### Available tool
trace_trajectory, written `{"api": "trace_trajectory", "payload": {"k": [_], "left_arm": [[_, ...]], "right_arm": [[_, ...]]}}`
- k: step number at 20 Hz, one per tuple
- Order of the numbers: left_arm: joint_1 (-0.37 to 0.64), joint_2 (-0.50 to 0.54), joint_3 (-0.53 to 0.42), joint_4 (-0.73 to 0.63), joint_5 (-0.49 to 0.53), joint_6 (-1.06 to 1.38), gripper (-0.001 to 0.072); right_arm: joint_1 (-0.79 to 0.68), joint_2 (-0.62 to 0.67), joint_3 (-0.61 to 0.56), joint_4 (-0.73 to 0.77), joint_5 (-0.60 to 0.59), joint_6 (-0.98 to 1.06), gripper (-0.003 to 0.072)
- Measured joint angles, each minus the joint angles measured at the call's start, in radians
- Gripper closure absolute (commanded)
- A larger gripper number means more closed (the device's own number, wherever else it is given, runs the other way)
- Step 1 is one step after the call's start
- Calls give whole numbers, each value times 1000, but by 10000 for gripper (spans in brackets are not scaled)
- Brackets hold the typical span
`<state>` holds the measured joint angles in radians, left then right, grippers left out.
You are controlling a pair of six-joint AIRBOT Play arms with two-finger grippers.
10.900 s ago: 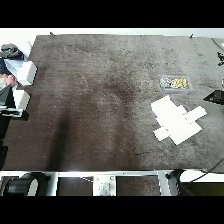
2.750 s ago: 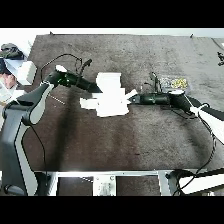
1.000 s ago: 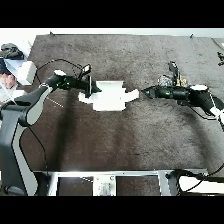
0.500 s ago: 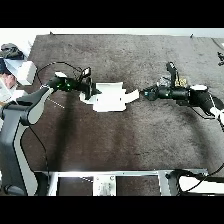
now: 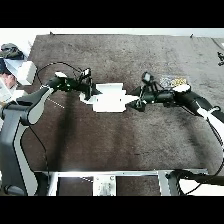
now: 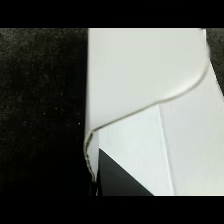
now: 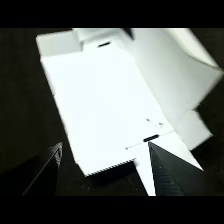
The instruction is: Fold the box and place the chain.
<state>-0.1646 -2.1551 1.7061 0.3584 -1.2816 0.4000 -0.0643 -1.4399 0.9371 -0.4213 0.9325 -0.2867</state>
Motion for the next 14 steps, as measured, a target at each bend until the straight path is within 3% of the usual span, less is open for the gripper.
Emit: {"api": "trace_trajectory", "payload": {"k": [7,14], "left_arm": [[0,0,0,0,-1,0,699],[0,0,0,0,-1,1,699]], "right_arm": [[149,0,0,-238,-127,-44,31],[212,-64,0,-303,-241,-8,31]]}}
